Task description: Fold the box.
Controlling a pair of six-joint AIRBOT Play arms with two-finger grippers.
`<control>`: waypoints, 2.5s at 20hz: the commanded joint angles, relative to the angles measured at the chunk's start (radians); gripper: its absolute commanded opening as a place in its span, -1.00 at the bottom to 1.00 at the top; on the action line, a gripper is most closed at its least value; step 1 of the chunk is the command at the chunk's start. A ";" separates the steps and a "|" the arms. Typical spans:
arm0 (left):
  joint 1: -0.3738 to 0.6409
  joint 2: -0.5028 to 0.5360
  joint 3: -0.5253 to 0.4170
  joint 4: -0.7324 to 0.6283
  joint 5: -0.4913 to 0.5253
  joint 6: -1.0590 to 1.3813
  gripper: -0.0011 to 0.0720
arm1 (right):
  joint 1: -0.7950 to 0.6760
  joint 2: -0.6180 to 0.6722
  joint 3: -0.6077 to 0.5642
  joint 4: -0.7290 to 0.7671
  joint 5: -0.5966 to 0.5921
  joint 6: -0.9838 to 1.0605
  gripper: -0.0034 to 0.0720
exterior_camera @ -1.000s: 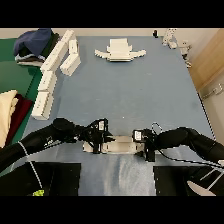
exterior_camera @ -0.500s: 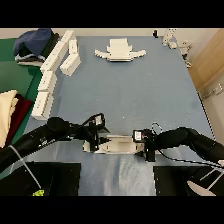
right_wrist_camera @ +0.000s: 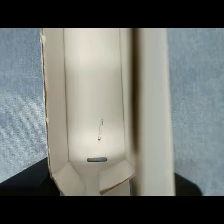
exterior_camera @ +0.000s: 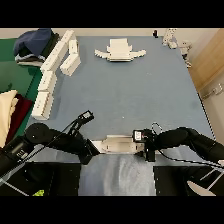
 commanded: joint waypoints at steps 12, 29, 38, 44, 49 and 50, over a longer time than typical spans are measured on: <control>-0.181 -0.472 0.241 -0.234 0.455 -0.222 -0.94 | 0.000 0.001 0.001 0.000 0.000 0.000 0.60; -0.132 -0.626 0.314 -0.233 0.369 -0.119 -0.94 | 0.000 0.001 0.001 0.000 0.000 0.000 0.60; -0.196 -0.255 0.345 0.203 0.143 -0.076 -0.94 | 0.000 0.001 0.001 0.000 0.000 0.000 0.60; -0.340 -0.135 0.295 0.546 0.071 -0.157 -0.94 | 0.000 0.001 0.001 0.000 0.000 0.000 0.60; -0.255 -0.021 0.150 0.502 0.069 0.161 -0.92 | 0.000 0.001 0.001 0.000 0.000 0.000 0.60; -0.204 -0.013 0.126 0.453 0.063 0.212 -0.25 | 0.000 0.001 0.001 0.000 0.000 0.000 0.60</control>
